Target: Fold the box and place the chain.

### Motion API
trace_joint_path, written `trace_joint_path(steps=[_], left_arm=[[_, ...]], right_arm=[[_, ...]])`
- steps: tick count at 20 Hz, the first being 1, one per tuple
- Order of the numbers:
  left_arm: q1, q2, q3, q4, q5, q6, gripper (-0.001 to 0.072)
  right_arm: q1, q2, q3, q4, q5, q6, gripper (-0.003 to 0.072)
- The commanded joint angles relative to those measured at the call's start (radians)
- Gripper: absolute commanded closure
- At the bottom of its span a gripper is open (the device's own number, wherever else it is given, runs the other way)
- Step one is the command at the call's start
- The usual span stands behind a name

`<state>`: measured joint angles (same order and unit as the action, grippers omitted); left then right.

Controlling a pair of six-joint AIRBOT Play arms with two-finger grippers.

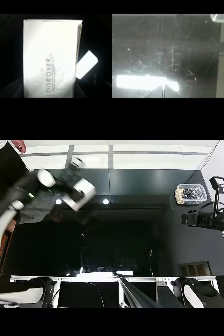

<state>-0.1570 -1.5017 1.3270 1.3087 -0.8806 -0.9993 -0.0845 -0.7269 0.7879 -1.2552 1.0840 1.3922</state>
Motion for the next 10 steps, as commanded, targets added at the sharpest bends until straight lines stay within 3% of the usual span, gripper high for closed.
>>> trace_joint_path(steps=[1,6,7,10], left_arm=[[0.304,-0.198,0.299,0.0,-0.043,-0.112,0.0424],[0.491,-0.557,0.739,0.001,-0.137,-0.256,0.0424],[0.508,-0.597,0.777,0.003,-0.154,-0.263,0.0424],[0.519,-0.636,0.754,0.034,-0.139,-0.262,0.0423]], right_arm=[[-0.001,-0.001,0.0,0.01,-0.048,-0.011,0.0665],[-0.001,-0.001,0.0,0.037,-0.045,-0.008,0.0666],[-0.001,-0.001,0.0,0.043,-0.045,-0.008,0.0665],[0.0,-0.014,0.0,0.055,-0.043,-0.008,0.0665]])
